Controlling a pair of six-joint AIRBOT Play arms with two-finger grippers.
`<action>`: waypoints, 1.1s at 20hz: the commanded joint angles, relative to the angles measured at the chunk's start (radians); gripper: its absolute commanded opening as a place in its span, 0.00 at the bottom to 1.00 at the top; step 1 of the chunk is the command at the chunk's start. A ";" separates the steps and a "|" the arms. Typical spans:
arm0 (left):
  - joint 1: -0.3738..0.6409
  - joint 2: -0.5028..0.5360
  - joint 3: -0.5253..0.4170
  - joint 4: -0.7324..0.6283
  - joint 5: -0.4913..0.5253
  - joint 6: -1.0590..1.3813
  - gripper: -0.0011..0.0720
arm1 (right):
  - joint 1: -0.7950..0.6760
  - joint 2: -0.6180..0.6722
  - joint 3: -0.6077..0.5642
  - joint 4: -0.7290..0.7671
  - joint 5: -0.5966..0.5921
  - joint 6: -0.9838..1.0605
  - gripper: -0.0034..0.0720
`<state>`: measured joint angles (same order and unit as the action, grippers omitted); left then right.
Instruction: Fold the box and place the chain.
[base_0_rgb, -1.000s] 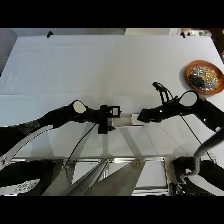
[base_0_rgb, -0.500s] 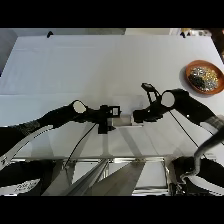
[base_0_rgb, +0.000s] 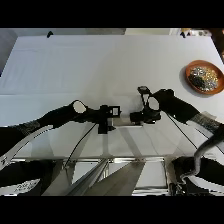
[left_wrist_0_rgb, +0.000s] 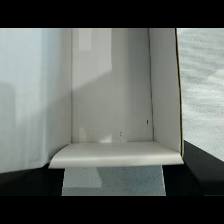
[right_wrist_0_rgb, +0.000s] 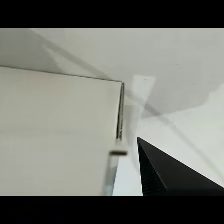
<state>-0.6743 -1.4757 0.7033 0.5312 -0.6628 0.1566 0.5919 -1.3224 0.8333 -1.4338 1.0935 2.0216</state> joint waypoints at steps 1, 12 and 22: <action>0.000 0.001 -0.001 0.000 0.000 0.000 0.03 | 0.017 -0.012 0.002 -0.042 -0.013 0.050 0.57; 0.000 0.001 -0.001 0.000 0.000 0.000 0.03 | 0.061 -0.061 0.002 -0.082 -0.037 0.076 0.19; 0.000 0.001 -0.001 0.000 0.000 0.000 0.03 | 0.053 -0.034 0.005 -0.081 -0.040 0.023 0.47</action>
